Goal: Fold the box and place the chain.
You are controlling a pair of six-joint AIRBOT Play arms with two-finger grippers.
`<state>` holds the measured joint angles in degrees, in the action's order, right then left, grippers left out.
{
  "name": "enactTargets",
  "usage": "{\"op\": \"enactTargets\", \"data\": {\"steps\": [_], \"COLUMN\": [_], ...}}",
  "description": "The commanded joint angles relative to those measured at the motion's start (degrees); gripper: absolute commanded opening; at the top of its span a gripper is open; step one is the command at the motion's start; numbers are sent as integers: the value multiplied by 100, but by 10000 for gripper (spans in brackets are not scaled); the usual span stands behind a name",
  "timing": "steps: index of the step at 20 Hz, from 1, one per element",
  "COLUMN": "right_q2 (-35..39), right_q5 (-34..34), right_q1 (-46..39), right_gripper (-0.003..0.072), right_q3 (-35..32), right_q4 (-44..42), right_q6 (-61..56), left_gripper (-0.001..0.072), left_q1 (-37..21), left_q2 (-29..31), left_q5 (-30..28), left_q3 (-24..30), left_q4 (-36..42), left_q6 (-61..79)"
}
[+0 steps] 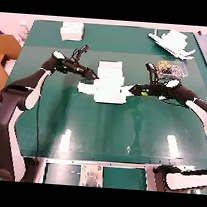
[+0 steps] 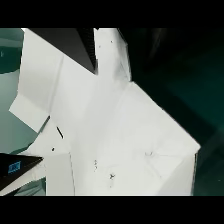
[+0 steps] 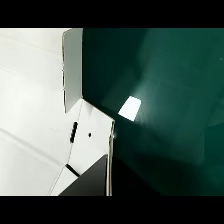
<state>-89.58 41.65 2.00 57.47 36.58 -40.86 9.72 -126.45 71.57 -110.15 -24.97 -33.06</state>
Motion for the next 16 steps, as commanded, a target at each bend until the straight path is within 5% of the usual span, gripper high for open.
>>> {"op": "enactTargets", "data": {"steps": [1,16], "right_q2": [-2,-2], "right_q5": [0,-2], "right_q1": [4,4], "right_gripper": [8,9], "right_q3": [2,2], "right_q4": [2,2], "right_q6": [0,0], "left_gripper": [342,341], "left_q1": [31,153], "left_q2": [-181,-459], "left_q5": [-2,0], "left_q3": [-289,-472], "left_q4": [33,308], "left_q6": [52,313]}}
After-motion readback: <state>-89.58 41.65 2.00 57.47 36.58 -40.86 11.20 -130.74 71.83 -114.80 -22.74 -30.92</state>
